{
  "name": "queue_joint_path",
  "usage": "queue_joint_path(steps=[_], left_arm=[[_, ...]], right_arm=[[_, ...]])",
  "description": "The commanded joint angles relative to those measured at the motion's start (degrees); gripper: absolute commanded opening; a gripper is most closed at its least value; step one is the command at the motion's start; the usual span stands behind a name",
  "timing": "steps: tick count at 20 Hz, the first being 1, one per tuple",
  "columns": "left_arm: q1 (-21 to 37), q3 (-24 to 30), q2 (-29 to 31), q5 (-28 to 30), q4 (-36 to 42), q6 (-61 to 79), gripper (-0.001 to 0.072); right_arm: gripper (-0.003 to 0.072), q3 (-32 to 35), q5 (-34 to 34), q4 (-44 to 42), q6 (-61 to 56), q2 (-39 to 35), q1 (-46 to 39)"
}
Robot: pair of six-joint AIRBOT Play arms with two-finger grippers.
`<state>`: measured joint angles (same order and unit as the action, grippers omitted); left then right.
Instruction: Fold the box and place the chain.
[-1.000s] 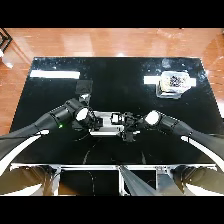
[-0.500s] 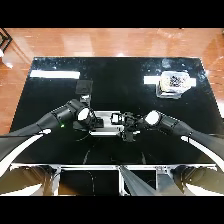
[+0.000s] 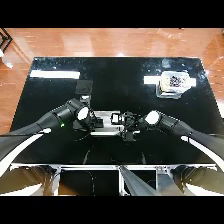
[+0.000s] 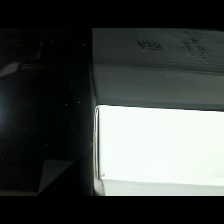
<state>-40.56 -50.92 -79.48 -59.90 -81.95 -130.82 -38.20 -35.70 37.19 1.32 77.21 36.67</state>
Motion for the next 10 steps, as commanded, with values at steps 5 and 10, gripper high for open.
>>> queue_joint_path(steps=[5,10], left_arm=[[-0.02,0.02,0.07,-0.81,-0.09,2.08,0.0019],[-0.02,-0.42,0.31,-1.14,-1.16,4.57,0.0019]], right_arm=[[0.0704,-0.02,-2.6,9.16,-9.73,-4.28,-0.09],[0.0703,0.0,-9.77,23.5,-16.9,-10.4,-1.27]])
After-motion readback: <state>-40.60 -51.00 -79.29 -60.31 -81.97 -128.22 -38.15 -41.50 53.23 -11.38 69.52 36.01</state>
